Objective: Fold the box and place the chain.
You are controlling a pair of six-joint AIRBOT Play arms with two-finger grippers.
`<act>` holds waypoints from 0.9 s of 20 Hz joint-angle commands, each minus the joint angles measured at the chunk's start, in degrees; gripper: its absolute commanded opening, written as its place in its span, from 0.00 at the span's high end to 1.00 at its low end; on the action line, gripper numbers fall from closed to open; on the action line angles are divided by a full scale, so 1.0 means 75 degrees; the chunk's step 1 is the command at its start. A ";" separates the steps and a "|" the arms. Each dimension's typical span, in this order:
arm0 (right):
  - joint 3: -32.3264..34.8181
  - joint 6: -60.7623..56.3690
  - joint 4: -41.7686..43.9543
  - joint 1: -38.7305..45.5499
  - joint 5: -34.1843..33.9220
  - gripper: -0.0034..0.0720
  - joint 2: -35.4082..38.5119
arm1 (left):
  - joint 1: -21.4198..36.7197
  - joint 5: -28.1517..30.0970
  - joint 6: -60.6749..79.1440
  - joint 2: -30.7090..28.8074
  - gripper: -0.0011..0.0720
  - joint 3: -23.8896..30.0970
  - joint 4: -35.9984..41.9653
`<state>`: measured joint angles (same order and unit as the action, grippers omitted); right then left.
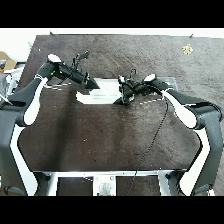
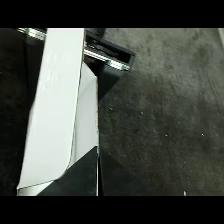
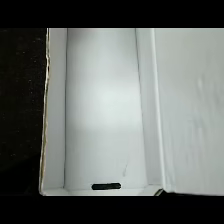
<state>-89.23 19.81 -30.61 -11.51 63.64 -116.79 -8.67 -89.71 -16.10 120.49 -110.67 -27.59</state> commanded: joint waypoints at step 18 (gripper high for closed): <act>-0.0006 0.0012 -0.0006 -0.0009 0.0003 0.33 -0.0006 | -0.0446 0.2567 -0.1195 0.0041 0.97 0.0020 -0.2174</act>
<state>-89.23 19.88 -30.55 -11.53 63.68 -116.79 -10.72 -72.23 -24.29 120.70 -110.54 -40.05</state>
